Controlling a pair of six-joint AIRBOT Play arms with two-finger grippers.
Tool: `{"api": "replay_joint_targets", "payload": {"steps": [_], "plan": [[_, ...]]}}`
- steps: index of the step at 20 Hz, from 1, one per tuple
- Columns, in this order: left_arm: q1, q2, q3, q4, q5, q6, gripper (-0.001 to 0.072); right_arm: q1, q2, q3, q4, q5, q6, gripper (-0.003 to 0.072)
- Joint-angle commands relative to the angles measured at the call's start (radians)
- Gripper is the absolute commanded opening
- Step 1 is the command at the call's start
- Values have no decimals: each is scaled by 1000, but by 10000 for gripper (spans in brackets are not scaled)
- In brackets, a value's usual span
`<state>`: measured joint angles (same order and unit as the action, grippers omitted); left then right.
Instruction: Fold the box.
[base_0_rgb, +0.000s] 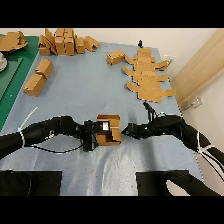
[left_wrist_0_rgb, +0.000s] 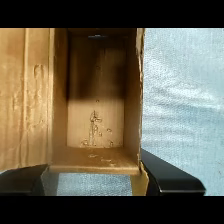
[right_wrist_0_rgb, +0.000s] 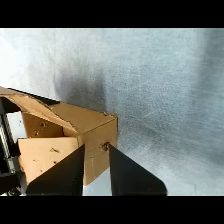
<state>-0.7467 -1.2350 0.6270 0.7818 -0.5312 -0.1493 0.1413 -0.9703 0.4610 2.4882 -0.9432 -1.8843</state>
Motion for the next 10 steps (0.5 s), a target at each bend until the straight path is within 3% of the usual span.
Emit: {"api": "replay_joint_targets", "payload": {"steps": [1, 4, 5, 6, 10], "plan": [[0, 0, 0, 0, 0, 0, 469, 0, 31, 1, -2, -7, 25, 245], [0, 0, 0, 0, 0, 0, 469, 5, 42, 1, -3, -47, 28, 268], [0, 0, 0, 0, 0, 0, 469, 16, 41, 0, -5, -50, 29, 400], [0, 0, 0, 0, 0, 0, 469, 34, 41, 0, -10, -41, 29, 428], [0, 0, 0, 0, 0, 0, 469, 121, 41, 6, -107, 16, 126, 428]]}}
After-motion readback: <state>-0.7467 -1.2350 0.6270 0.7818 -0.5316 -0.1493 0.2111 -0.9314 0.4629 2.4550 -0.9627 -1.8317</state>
